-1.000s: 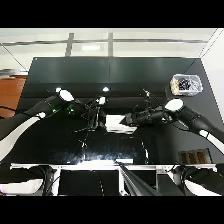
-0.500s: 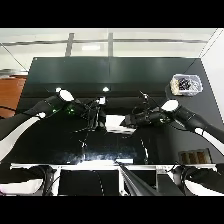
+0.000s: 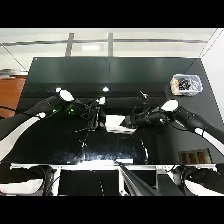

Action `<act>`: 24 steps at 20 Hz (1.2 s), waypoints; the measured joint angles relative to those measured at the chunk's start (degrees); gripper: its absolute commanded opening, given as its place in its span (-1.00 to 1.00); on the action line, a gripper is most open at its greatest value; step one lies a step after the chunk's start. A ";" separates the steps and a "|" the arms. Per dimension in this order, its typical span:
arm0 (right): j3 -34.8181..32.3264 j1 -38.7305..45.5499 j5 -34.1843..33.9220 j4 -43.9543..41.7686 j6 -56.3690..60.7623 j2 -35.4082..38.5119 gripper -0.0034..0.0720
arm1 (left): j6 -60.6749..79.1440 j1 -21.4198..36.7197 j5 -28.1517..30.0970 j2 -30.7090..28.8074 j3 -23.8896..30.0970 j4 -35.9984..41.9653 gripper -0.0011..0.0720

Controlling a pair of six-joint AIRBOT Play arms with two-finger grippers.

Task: Fold the box and place the chain.

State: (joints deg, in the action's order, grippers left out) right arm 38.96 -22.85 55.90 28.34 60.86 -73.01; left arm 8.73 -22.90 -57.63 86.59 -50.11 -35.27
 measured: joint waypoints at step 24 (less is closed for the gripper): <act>0.04 18.67 14.40 1.99 -0.02 22.01 -0.85 | -13.35 0.79 0.09 -9.51 0.02 -12.28 0.97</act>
